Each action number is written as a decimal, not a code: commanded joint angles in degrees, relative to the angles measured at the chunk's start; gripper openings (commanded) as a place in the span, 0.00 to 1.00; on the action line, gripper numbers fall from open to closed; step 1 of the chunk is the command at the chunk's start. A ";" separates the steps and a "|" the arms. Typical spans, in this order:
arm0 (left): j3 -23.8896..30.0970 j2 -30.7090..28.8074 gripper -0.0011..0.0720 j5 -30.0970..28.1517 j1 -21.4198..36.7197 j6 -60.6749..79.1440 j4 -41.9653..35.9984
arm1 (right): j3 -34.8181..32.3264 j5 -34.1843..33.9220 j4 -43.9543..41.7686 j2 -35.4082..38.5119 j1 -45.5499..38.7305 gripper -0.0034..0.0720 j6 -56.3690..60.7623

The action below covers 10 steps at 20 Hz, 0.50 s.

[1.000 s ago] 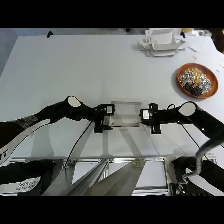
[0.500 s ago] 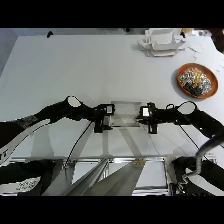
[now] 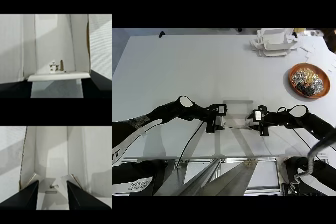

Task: Fold the box and place the chain.

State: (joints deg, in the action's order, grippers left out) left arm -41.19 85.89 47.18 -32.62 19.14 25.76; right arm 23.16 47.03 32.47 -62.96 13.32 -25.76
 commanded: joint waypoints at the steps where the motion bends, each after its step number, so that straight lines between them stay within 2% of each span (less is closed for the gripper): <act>1: -0.02 0.00 0.36 -0.02 0.02 -0.04 -0.02 | -0.20 0.20 -0.02 -0.02 0.07 0.61 0.35; 3: -0.02 0.00 0.36 -0.02 0.02 -0.04 -0.02 | -0.26 0.31 0.66 0.35 -0.68 0.57 4.90; 4: -0.02 0.00 0.36 0.00 0.02 -0.04 -0.02 | -0.70 0.04 0.79 1.38 -2.36 0.50 9.42; 5: -0.02 0.00 0.36 0.00 0.02 -0.04 -0.02 | -1.25 0.26 1.36 2.95 -4.35 0.36 14.58; 6: -0.02 0.00 0.36 -0.02 0.02 -0.04 -0.02 | -1.64 0.72 2.78 5.44 -6.25 0.27 20.59; 8: -0.02 0.00 0.36 0.00 0.02 -0.04 -0.02 | -1.81 2.08 5.86 12.37 -8.85 0.24 30.88; 9: -0.02 0.00 0.36 0.00 0.02 -0.04 -0.02 | -1.81 2.21 6.75 16.28 -9.70 0.13 35.71; 10: -0.02 0.00 0.36 0.00 0.02 -0.04 -0.02 | -1.81 1.84 7.61 20.46 -10.49 0.07 40.76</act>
State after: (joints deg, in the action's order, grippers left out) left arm -41.19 85.89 47.18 -32.62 18.96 25.71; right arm 21.63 48.62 36.73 -50.96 5.65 -0.71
